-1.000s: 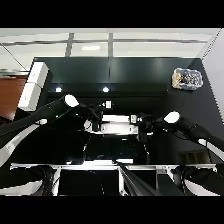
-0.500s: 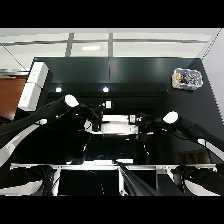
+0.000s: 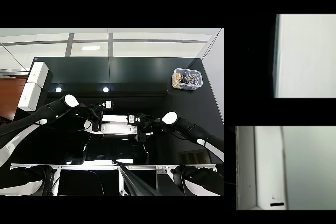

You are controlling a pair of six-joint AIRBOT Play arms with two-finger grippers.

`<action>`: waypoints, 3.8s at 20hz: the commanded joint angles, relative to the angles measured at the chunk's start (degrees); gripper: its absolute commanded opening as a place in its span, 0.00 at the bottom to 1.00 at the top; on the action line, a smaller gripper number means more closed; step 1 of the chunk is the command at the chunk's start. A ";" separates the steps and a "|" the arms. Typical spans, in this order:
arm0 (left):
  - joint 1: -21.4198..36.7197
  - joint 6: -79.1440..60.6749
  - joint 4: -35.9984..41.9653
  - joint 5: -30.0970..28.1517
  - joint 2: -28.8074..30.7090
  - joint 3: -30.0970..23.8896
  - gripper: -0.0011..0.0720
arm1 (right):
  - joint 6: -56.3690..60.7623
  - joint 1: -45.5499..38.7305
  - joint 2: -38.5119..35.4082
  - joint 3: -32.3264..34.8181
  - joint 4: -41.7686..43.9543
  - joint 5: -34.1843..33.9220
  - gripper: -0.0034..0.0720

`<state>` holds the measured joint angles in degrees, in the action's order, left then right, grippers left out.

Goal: Fold the box and place the chain.

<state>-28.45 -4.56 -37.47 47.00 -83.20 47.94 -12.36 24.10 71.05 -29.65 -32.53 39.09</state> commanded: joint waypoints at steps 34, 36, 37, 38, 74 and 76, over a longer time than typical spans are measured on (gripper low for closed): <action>1.70 36.85 1.31 14.40 15.28 -3.82 0.05 | -2.01 0.20 0.07 0.02 -2.40 2.82 0.28; 2.43 36.13 4.17 7.67 15.28 -3.96 0.05 | -1.95 0.20 0.07 0.02 -2.19 2.60 0.28; 2.56 36.04 4.92 4.26 15.28 -3.96 0.05 | -1.79 0.20 0.07 0.02 -2.14 2.40 0.28; 2.49 36.04 4.96 1.05 15.28 -3.96 0.05 | -1.70 0.20 0.07 0.02 -2.03 2.23 0.28; 4.90 4.50 -10.01 -0.31 21.40 -15.74 0.98 | -0.46 0.20 0.07 0.02 -1.62 0.61 0.28; 4.39 4.52 -8.48 -0.28 19.80 -15.74 0.97 | -0.46 0.20 0.07 0.02 -1.62 0.63 0.28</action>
<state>-23.40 3.33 -45.52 47.05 -61.23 32.56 -12.80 24.27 71.11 -29.65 -34.15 39.75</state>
